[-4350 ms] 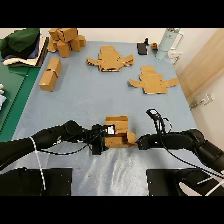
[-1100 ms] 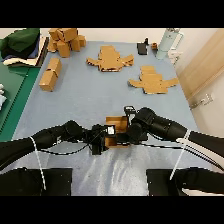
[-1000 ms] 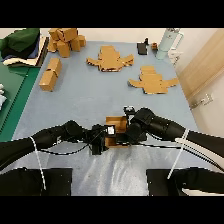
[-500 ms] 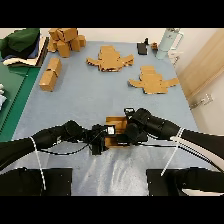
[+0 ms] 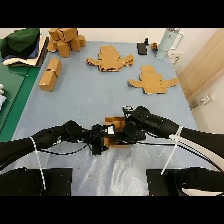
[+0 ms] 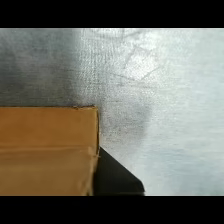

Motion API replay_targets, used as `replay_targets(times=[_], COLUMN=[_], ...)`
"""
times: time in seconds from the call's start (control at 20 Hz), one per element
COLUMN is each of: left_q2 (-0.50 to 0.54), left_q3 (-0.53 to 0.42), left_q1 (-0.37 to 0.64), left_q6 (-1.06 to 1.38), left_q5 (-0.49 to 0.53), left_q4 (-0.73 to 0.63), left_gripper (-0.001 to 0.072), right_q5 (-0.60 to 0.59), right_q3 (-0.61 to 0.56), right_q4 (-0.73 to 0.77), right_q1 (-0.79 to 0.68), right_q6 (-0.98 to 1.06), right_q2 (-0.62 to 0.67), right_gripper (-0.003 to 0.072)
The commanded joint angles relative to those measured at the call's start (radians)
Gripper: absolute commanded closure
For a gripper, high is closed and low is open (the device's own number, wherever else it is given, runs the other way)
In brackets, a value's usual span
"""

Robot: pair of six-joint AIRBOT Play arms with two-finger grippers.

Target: Fold the box.

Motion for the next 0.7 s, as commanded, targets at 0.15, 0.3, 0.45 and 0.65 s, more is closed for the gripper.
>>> replay_targets(times=[0.15, 0.3, 0.45, 0.65], left_q2=[0.000, 0.000, 0.000, 0.000], left_q3=[0.000, 0.000, 0.000, 0.000], left_q1=[0.000, 0.000, 0.000, 0.000], left_q6=[0.004, 0.004, 0.004, 0.004], left_q5=[0.000, 0.000, 0.000, 0.000], left_q4=[0.003, 0.003, 0.003, 0.003], left_gripper=[0.0224, 0.0224, 0.0224, 0.0224], right_q5=[0.002, -0.014, -0.031, -0.023], right_q3=[0.006, 0.006, 0.006, 0.007], right_q4=[-0.002, -0.015, -0.030, -0.029], right_q1=[0.000, 0.000, 0.001, 0.001], right_q6=[-0.006, 0.015, 0.013, 0.010], right_q2=[0.001, 0.001, 0.001, 0.004], right_gripper=[0.0420, 0.0469, 0.0680, 0.0216])
